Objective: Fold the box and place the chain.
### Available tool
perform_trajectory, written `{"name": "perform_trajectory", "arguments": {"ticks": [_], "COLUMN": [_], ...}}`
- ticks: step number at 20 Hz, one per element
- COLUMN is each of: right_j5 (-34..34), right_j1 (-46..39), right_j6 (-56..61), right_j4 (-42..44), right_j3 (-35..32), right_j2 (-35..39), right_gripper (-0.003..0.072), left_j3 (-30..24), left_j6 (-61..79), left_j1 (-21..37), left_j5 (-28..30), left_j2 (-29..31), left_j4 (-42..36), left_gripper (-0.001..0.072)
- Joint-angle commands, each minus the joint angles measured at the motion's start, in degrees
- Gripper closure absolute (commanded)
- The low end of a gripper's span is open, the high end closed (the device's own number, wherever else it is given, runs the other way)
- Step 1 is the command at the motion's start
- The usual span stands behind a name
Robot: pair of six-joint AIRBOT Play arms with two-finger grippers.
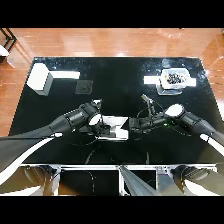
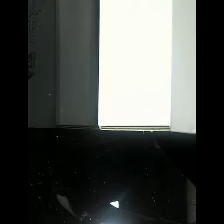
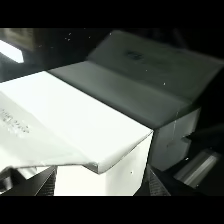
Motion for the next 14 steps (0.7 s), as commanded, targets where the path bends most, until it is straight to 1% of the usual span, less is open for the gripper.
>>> {"name": "perform_trajectory", "arguments": {"ticks": [1, 5, 7, 8, 10, 11, 14], "right_j5": [-2.4, -5.4, -6.7, -6.8, -6.9, -6.8, -6.3], "right_j1": [3.0, 6.9, 9.0, 9.9, 11.4, 11.9, 13.5], "right_j6": [6.9, 10.2, 13.7, 15.6, 18.3, 19.4, 28.3], "right_j4": [-7.5, -10.2, -13.3, -15.4, -19.0, -20.3, -27.0], "right_j3": [1.6, 1.7, 2.0, 2.4, 3.6, 4.2, 5.9], "right_j2": [0.0, 0.0, 0.0, 0.0, 0.0, 0.0, 0.0], "right_gripper": [0.004, 0.004, 0.0041, 0.0115, 0.0131, 0.0154, 0.0157], "left_j3": [0.0, 0.0, 0.0, 0.0, 0.0, 0.0, 0.0], "left_j6": [0.0, 0.0, 0.0, 0.0, 0.0, 0.0, 0.0], "left_j1": [0.0, 0.0, 0.0, 0.0, 0.0, 0.0, 0.0], "left_j5": [-0.1, -0.1, -0.1, 0.0, 0.0, 0.0, -0.1], "left_j2": [0.0, 0.0, 0.0, 0.0, 0.0, 0.0, 0.0], "left_j4": [0.0, 0.0, 0.0, 0.1, 0.1, 0.1, 0.0], "left_gripper": [0.0686, 0.0686, 0.0685, 0.0686, 0.0685, 0.0686, 0.0685]}}
